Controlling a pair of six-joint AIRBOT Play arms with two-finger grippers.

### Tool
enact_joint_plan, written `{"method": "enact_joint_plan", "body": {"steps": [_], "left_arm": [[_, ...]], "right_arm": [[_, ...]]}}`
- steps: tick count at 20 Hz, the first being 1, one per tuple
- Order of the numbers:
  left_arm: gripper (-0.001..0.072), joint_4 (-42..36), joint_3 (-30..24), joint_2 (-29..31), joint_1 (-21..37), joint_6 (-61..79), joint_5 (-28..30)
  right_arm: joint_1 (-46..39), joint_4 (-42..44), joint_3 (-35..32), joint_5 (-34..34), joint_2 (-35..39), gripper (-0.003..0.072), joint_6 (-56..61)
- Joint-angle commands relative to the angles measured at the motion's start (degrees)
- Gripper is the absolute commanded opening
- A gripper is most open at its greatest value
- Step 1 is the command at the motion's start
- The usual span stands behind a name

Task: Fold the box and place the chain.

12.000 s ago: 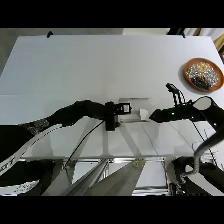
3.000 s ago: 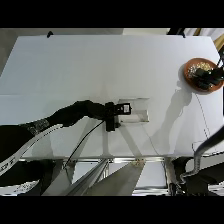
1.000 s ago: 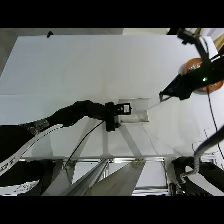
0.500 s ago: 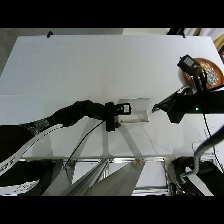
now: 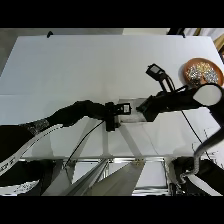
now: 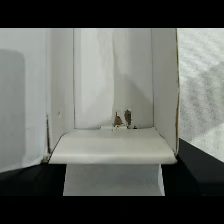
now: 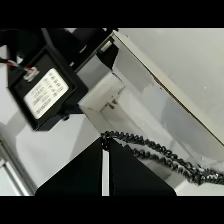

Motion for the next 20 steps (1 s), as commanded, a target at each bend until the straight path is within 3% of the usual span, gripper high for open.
{"method": "enact_joint_plan", "body": {"steps": [1,8,14,17,20], "left_arm": [[0.0152,0.0,0.0,0.02,0.04,0.0,0.02],[0.0152,0.0,0.0,0.04,0.04,0.0,0.02],[0.0152,0.0,0.0,0.04,0.04,0.0,0.02],[0.0152,0.0,0.0,0.04,0.04,0.0,0.02],[0.0152,0.0,0.0,0.04,0.04,0.0,0.02]], "right_arm": [[2.14,-1.99,-0.09,-1.44,-5.75,0.0012,0.09],[2.64,-0.96,-3.26,-6.47,-7.98,0.0012,1.53],[10.08,-1.81,-6.25,-12.13,-8.04,0.0018,1.49],[11.32,-2.27,-6.25,-12.35,-8.09,0.0177,1.6],[11.32,-6.4,-6.25,-12.7,-8.09,0.0177,6.38]]}}
